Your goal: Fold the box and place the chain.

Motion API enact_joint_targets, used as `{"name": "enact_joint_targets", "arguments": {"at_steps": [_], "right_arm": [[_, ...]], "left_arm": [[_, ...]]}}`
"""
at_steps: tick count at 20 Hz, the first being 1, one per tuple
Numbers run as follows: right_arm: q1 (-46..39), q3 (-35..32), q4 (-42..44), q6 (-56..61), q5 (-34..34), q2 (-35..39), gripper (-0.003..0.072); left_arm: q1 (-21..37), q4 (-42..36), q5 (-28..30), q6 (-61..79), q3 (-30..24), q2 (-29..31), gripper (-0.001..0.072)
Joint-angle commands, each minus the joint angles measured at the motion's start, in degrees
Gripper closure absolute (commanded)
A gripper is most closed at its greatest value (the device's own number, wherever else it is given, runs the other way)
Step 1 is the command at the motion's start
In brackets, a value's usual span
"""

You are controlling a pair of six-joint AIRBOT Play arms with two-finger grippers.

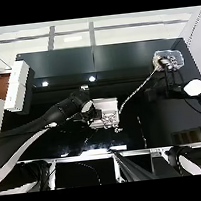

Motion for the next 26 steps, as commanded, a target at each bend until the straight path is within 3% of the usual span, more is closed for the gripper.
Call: {"name": "enact_joint_targets", "arguments": {"at_steps": [1,4,11,12,14,20,21,22,23,26], "right_arm": [[-0.9,1.6,-19.2,24.3,-14.6,-4.2,0.0072],[-1.0,8.3,-30.0,38.4,-12.3,-13.9,0.0072],[-1.0,24.0,-29.6,47.6,-8.6,-31.9,0.0073],[-1.0,25.0,-29.6,48.5,-8.7,-33.2,0.0076],[-1.1,25.8,-29.6,49.8,-8.8,-34.8,0.0198],[-3.0,25.9,-29.6,50.6,-7.5,-35.3,0.0203],[-3.5,25.9,-29.5,50.5,-7.3,-35.3,0.0369],[-3.7,26.1,-29.5,49.9,-6.4,-35.3,0.0582],[-3.7,26.3,-29.5,48.4,-5.8,-35.2,0.0654],[-3.4,28.7,-29.6,41.7,-2.4,-33.1,0.0655]], "left_arm": [[0.0,-0.1,-0.1,0.0,0.0,0.0,0.0676],[0.0,0.0,0.1,0.0,0.0,0.0,0.0676],[0.0,0.0,0.1,0.0,0.0,0.0,0.0676],[0.0,0.0,0.1,0.0,0.0,0.0,0.0676],[0.0,-0.3,0.0,0.0,0.0,0.0,0.0676],[0.0,-1.0,0.2,0.0,0.0,0.0,0.0676],[0.0,-1.0,0.3,0.0,0.0,0.0,0.0676],[0.0,-1.0,0.3,0.0,0.0,0.0,0.0676],[0.0,-1.0,0.3,0.0,0.0,0.0,0.0676],[0.0,-1.0,0.3,0.0,0.0,0.0,0.0676]]}}
